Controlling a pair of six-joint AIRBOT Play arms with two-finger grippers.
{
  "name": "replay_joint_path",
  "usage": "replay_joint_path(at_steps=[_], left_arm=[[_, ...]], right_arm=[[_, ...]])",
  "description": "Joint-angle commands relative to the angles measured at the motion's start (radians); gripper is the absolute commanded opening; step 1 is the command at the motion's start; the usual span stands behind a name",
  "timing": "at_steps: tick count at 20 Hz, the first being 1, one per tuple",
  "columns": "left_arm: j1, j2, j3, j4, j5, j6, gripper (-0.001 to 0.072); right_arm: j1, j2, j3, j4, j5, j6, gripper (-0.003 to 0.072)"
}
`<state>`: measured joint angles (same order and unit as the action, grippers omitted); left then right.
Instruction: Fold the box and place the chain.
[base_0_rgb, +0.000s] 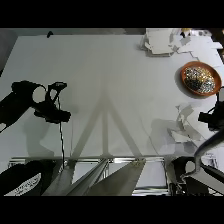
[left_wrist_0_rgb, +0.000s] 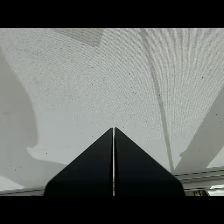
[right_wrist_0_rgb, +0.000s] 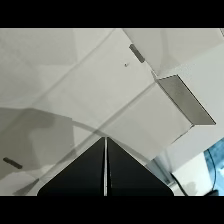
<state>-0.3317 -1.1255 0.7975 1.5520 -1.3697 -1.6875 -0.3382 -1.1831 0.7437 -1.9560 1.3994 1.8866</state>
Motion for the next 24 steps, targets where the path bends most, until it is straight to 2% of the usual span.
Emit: replay_joint_path(at_steps=[1, 11, 15, 19, 20, 22, 24], left_arm=[[0.000, -0.001, -0.001, 0.000, 0.000, 0.000, 0.0008], [0.000, 0.000, -0.001, 0.000, 0.000, 0.000, 0.0008], [0.000, 0.000, -0.001, 0.000, 0.000, 0.000, 0.0008], [0.000, 0.000, -0.001, 0.000, 0.000, 0.000, 0.0008], [0.000, 0.000, -0.001, 0.000, 0.001, 0.000, 0.0008], [0.000, 0.000, -0.001, 0.000, 0.000, 0.000, 0.0008], [0.000, 0.000, -0.001, 0.000, 0.000, 0.000, 0.0008]], right_arm=[[-0.001, 0.000, 0.001, 0.001, 0.000, 0.000, 0.0019], [-0.001, 0.000, 0.001, 0.001, -0.002, 0.000, 0.0019], [-0.001, 0.000, 0.001, 0.000, -0.079, 0.000, 0.0019], [-0.001, 0.000, 0.003, 0.001, -0.092, -0.007, 0.0018], [-0.001, -0.001, 0.011, 0.005, -0.126, -0.072, 0.0018], [-0.008, -0.015, 0.080, -0.026, -0.105, -0.199, 0.0017], [-0.069, -0.042, 0.219, -0.057, -0.086, -0.264, 0.0016]])
